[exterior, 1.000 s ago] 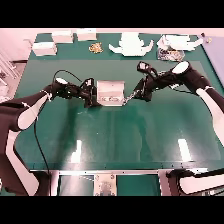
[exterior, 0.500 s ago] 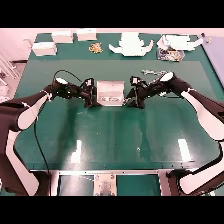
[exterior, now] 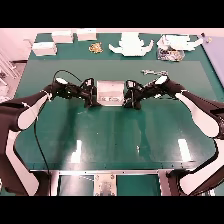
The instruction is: Fold the box and place the chain.
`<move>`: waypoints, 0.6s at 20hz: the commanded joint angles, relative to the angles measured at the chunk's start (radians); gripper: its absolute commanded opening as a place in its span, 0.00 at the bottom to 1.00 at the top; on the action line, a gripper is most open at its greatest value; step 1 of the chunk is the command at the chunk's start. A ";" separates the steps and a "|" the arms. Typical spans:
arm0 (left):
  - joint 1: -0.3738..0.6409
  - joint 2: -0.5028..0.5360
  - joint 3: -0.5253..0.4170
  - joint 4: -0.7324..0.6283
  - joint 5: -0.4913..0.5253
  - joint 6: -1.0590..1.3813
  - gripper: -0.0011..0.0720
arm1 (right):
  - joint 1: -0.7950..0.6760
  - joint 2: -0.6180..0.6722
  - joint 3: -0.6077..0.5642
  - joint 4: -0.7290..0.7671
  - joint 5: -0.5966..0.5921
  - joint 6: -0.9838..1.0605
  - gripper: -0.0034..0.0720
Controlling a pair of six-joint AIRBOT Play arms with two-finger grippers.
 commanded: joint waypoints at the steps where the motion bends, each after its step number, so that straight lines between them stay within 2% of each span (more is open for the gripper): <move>1: 0.001 0.001 0.000 0.000 0.000 0.000 0.87 | 0.002 -0.005 0.000 -0.003 -0.051 -0.008 0.58; 2: 0.001 0.001 0.000 0.000 0.000 0.000 0.87 | 0.003 -0.005 0.000 -0.003 -0.052 -0.015 0.53; 5: 0.001 0.001 0.000 0.000 0.000 0.000 0.87 | 0.003 -0.005 0.000 -0.003 -0.052 -0.018 0.52; 6: 0.001 0.001 0.000 0.000 0.000 0.000 0.87 | 0.003 -0.005 0.000 -0.003 -0.052 -0.019 0.33; 7: 0.001 0.001 0.000 0.000 0.000 0.000 0.87 | 0.002 -0.005 0.000 -0.003 -0.052 -0.019 0.20; 8: 0.001 0.001 0.000 0.000 0.000 0.000 0.87 | 0.002 -0.005 0.000 -0.003 -0.053 -0.019 0.19; 9: 0.001 0.001 0.000 0.000 0.000 0.000 0.87 | 0.002 -0.005 0.000 -0.003 -0.057 -0.018 0.08; 10: 0.001 0.001 0.000 0.000 0.000 0.000 0.87 | 0.002 -0.004 0.000 -0.002 -0.059 -0.017 0.05; 12: 0.001 0.001 0.000 0.000 0.000 0.000 0.87 | 0.002 -0.003 0.004 0.008 -0.059 0.019 0.05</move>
